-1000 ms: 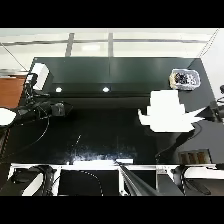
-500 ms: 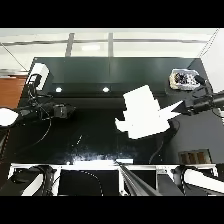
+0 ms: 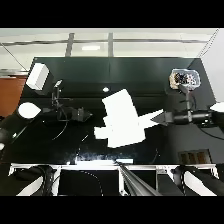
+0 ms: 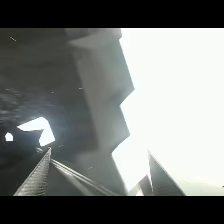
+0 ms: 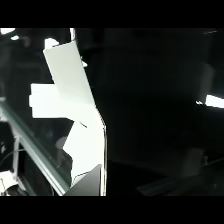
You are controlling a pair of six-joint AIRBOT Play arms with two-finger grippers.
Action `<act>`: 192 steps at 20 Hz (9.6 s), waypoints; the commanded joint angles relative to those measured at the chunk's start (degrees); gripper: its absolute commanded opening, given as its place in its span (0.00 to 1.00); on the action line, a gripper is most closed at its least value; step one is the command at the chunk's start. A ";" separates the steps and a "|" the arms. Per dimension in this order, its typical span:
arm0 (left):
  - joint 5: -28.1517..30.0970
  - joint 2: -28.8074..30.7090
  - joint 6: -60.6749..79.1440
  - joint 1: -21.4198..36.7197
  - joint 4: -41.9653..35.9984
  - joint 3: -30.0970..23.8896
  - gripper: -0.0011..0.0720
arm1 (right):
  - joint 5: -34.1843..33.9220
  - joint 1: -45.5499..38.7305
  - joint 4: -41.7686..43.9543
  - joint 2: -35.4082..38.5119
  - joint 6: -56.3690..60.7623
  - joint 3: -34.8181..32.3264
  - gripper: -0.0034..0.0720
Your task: Fold the box and place the chain.
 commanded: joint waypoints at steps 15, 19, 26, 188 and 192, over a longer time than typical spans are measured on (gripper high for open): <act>-34.16 -37.13 37.79 -1.07 -23.61 15.50 0.89 | -7.43 9.88 3.61 1.40 -3.34 -4.24 0.07; -33.88 -37.22 43.98 -0.09 -18.69 15.61 0.41 | -6.60 9.88 3.61 1.40 -3.17 -4.24 0.07; -34.75 -37.20 47.08 3.02 -15.19 16.94 0.06 | -7.54 9.79 0.83 1.40 -3.08 -4.15 0.69; -24.63 -12.81 25.83 -16.39 29.46 18.71 0.05 | -35.06 34.45 -9.68 -5.90 -51.69 -6.38 0.60; -27.89 -12.09 19.37 -16.65 17.38 18.23 0.05 | -35.06 34.45 -9.68 -5.90 -51.69 -6.38 0.60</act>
